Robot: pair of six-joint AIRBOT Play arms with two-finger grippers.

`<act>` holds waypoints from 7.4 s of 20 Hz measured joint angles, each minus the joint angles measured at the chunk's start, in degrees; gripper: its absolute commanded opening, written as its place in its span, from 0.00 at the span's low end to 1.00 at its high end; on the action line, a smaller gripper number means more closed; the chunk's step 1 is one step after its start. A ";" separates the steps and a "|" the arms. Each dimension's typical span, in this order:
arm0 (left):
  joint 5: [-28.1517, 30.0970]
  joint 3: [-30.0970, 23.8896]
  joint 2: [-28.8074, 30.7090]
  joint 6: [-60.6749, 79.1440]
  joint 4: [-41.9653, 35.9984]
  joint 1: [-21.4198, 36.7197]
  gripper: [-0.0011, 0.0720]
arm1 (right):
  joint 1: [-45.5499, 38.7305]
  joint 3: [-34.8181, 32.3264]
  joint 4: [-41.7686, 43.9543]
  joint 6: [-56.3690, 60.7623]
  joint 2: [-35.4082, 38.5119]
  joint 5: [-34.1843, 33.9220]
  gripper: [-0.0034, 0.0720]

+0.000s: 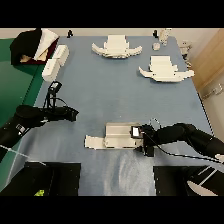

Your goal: Fold the box.

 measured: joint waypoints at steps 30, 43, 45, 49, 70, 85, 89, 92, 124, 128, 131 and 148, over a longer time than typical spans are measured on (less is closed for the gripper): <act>-11.96 -14.49 12.20 -40.15 6.49 -18.18 0.03 | 0.00 0.00 0.02 0.00 0.00 -0.09 0.73; -9.73 -6.51 4.57 -35.28 1.09 -23.39 0.59 | 0.00 0.00 0.00 0.00 0.00 -0.11 0.73; -10.03 -6.19 4.50 -35.87 1.05 -23.45 0.59 | 0.00 0.00 0.00 0.00 0.00 -0.11 0.73; -9.53 -5.90 4.39 -36.50 0.46 -23.50 0.59 | 0.00 0.00 0.00 0.00 0.00 -0.11 0.73; -6.19 11.65 -9.11 -82.31 30.73 -51.41 0.54 | 0.00 0.00 0.00 0.00 0.00 -0.11 0.73; -23.02 29.70 -28.15 -108.93 51.41 -62.62 0.49 | 0.00 0.00 0.00 0.00 0.00 -0.11 0.73; -24.20 30.45 -29.68 -111.19 52.00 -63.01 0.03 | 0.00 0.00 0.02 0.00 0.00 -0.11 0.73; -24.96 30.58 -29.99 -111.95 52.50 -63.28 0.03 | 0.00 0.00 0.00 0.09 0.00 -0.20 0.73; -34.60 32.41 -9.55 -66.23 58.31 -55.63 0.03 | 0.00 0.00 0.00 0.00 0.00 -0.11 0.73; -28.24 27.93 -6.58 -35.43 43.93 -43.67 0.03 | 0.00 0.00 0.00 0.00 0.00 -0.09 0.73; -24.57 21.81 -3.45 -13.57 34.18 -35.54 0.63 | 0.00 0.00 0.00 0.00 0.00 -0.11 0.73; 0.94 -4.83 -5.92 38.40 -1.99 -34.12 0.97 | 0.00 0.00 0.02 0.00 0.02 -0.11 0.73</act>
